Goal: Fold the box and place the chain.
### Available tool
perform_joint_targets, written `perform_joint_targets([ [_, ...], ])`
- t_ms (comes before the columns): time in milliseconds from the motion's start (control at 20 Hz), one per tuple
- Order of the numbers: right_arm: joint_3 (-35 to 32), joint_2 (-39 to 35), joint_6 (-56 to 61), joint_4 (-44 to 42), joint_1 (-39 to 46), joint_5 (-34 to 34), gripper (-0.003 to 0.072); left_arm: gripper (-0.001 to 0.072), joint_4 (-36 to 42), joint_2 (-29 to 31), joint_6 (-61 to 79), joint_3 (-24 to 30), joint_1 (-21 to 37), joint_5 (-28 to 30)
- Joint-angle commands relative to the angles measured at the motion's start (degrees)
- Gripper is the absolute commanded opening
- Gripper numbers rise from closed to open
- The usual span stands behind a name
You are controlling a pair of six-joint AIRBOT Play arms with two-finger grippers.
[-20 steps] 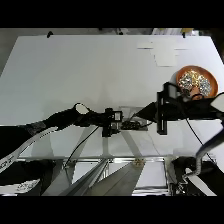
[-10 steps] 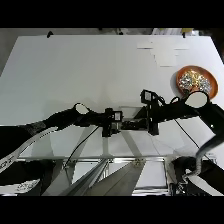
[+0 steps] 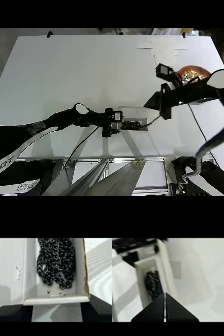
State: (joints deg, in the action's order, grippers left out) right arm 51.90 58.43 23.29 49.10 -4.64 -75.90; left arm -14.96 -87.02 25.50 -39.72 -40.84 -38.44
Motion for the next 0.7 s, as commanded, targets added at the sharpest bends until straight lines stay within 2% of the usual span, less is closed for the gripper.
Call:
perform_joint_targets([
  [0, 1.79, 0.66, 19.63, 15.43, 3.63, 5.18, 0.0016, 0.0275, -0.02, 0.04, 0.02, 0.0, 0.02, 0.0],
  [50, 1.7, 1.4, 28.57, 21.79, 3.96, 7.91, 0.0016, 0.0275, -0.02, 0.04, 0.02, 0.0, 0.02, 0.0],
  [150, 1.03, 3.43, 36.37, 30.38, 3.93, 10.32, 0.0015, 0.0275, -0.02, 0.04, 0.02, -0.02, 0.02, 0.0],
  [300, -3.21, 5.03, 37.86, 33.4, 3.93, 13.92, 0.0017, 0.0275, -0.02, 0.04, 0.02, 0.0, 0.02, 0.0],
  [350, -4.94, 5.03, 38.58, 33.38, 3.93, 15.15, 0.0062, 0.0275, -0.02, 0.04, 0.02, -0.02, 0.02, 0.0],
  [450, -8.28, 5.03, 42.73, 33.44, 3.93, 17.92, 0.0348, 0.0275, -0.02, 0.04, 0.02, 0.0, 0.02, 0.0],
  [550, -10.25, 5.03, 46.18, 33.7, 3.93, 20.04, 0.034, 0.0275, -0.02, 0.04, 0.02, -0.02, 0.02, 0.0],
  [600, -10.82, 5.03, 49.0, 34.6, 3.93, 21.16, 0.0305, 0.0275, -0.02, 0.04, 0.02, 0.0, 0.02, 0.0],
  [650, -11.04, 5.07, 51.47, 35.71, 3.93, 21.88, 0.023, 0.0275, -0.02, 0.04, 0.02, 0.0, 0.02, 0.0],
])
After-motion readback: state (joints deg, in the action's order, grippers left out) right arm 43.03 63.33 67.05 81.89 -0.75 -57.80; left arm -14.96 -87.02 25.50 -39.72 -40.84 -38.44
